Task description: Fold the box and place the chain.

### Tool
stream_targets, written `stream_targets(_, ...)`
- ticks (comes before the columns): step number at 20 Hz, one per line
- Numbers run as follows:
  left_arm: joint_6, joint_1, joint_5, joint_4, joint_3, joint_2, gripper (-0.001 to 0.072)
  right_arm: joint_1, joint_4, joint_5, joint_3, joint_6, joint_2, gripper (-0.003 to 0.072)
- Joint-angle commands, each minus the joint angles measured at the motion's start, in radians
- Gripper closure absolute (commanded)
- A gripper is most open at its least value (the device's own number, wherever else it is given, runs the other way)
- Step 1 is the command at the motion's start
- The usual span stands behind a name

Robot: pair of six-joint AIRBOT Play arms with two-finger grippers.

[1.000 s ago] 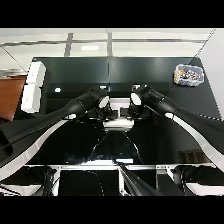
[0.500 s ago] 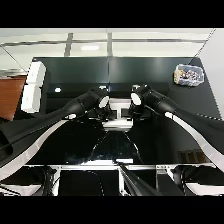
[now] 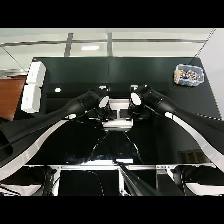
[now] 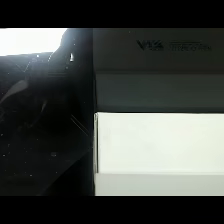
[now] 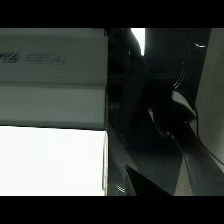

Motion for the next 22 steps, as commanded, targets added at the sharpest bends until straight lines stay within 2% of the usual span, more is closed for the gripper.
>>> stream_targets(1,0.000,0.000,0.003,-0.001,0.000,0.000,0.0678,0.001,0.002,-0.007,0.000,-0.020,0.000,0.0495)
stream_targets(8,0.000,0.000,0.003,-0.001,0.000,0.000,0.0678,0.001,0.006,-0.012,-0.031,-0.029,0.000,0.0496)
stream_targets(9,0.000,0.000,0.003,-0.001,0.000,0.000,0.0678,0.002,0.006,-0.019,-0.032,-0.034,0.000,0.0550)
stream_targets(10,0.000,0.000,0.003,-0.001,0.000,0.000,0.0677,0.002,0.006,-0.026,-0.032,-0.035,0.001,0.0668)
stream_targets(14,0.000,0.000,0.003,-0.001,0.000,0.000,0.0678,0.001,0.005,-0.033,-0.031,-0.039,0.011,0.0668)
stream_targets(15,0.000,0.000,0.003,-0.001,0.000,0.000,0.0678,-0.001,-0.003,-0.034,-0.031,-0.039,0.022,0.0666)
stream_targets(16,0.000,0.000,0.002,-0.001,0.000,0.000,0.0678,-0.002,-0.016,-0.034,-0.031,-0.039,0.037,0.0603)
stream_targets(17,0.000,0.000,0.003,-0.001,0.000,0.000,0.0678,-0.002,-0.040,-0.032,-0.031,-0.040,0.058,0.0474)
stream_targets(22,0.000,0.000,0.003,-0.001,0.000,0.000,0.0678,-0.002,-0.100,0.030,-0.021,-0.130,0.241,0.0475)
